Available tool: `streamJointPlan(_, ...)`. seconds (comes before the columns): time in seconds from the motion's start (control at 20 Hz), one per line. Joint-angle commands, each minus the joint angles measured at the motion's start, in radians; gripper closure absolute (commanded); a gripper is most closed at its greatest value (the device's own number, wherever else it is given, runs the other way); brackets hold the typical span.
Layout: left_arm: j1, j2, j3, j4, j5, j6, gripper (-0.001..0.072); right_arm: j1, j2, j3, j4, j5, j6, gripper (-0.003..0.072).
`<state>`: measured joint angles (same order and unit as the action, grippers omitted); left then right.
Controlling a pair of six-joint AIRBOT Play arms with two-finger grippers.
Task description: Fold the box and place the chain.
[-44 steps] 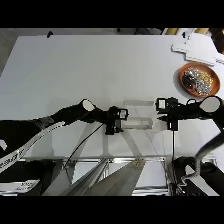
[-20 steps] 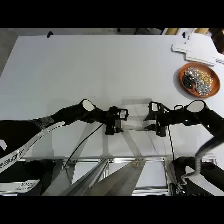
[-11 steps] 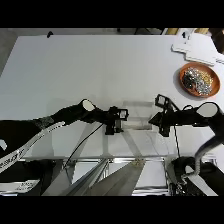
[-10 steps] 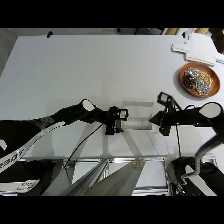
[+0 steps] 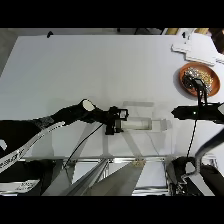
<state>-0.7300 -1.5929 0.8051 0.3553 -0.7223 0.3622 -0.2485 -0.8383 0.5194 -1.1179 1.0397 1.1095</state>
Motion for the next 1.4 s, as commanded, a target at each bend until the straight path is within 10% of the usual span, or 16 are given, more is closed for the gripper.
streamJointPlan(0.0,0.0,0.001,0.0,0.0,0.0,0.0,0.0572,-0.011,-0.055,-0.024,-0.113,0.012,0.195,0.0672)
streamJointPlan(0.9,0.0,0.001,0.0,0.0,0.0,0.0,0.0572,0.145,-0.137,-0.064,0.14,0.106,0.108,0.0667)
streamJointPlan(1.2,0.0,0.001,0.0,0.0,0.0,0.0,0.0572,0.146,-0.037,-0.064,0.204,0.161,0.057,0.0377)
streamJointPlan(1.35,0.0,0.001,0.0,0.0,0.0,0.0,0.0572,0.148,-0.026,-0.065,0.22,0.159,0.058,0.0359)
